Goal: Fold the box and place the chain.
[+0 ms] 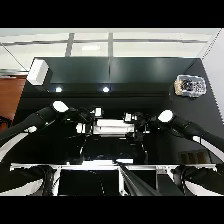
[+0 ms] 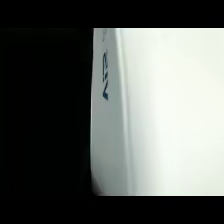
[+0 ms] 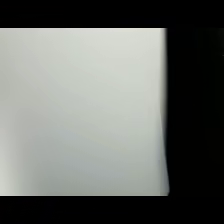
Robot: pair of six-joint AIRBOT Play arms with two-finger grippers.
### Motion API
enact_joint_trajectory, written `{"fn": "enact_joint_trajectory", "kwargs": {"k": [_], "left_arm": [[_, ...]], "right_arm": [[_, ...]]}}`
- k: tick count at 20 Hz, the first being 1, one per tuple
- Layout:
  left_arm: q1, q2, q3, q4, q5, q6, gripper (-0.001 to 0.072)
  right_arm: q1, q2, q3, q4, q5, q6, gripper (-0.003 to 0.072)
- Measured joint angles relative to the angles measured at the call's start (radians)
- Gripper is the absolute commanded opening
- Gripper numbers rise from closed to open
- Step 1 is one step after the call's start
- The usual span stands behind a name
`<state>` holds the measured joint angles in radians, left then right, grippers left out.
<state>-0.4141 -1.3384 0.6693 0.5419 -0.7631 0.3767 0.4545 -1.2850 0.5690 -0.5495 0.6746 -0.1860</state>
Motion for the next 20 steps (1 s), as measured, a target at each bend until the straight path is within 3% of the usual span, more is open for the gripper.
{"fn": "enact_joint_trajectory", "kwargs": {"k": [7,8,10,13,15,17,20], "left_arm": [[0.093,0.140,0.000,0.066,-0.036,-0.163,0.0312],[0.114,0.176,0.000,0.095,-0.054,-0.216,0.0272],[0.146,0.240,0.000,0.158,-0.138,-0.342,0.0028],[0.156,0.295,-0.012,0.208,-0.344,-0.537,0.0027],[0.127,0.307,-0.035,0.177,-0.420,-0.607,0.0027],[0.086,0.304,-0.057,0.093,-0.413,-0.647,0.0028],[0.044,0.275,-0.073,-0.089,-0.234,-0.673,0.0028]], "right_arm": [[0.002,0.000,0.000,-0.006,-0.003,0.003,0.0425],[0.002,0.000,0.000,-0.008,-0.003,0.003,0.0425],[0.002,0.000,0.000,-0.008,-0.003,0.003,0.0425],[0.002,0.000,0.000,-0.009,-0.003,0.003,0.0426],[0.002,0.000,0.000,-0.010,-0.003,0.003,0.0425],[0.002,0.000,0.000,-0.010,-0.003,0.002,0.0426],[0.002,0.000,0.000,-0.010,-0.003,0.002,0.0426]]}}
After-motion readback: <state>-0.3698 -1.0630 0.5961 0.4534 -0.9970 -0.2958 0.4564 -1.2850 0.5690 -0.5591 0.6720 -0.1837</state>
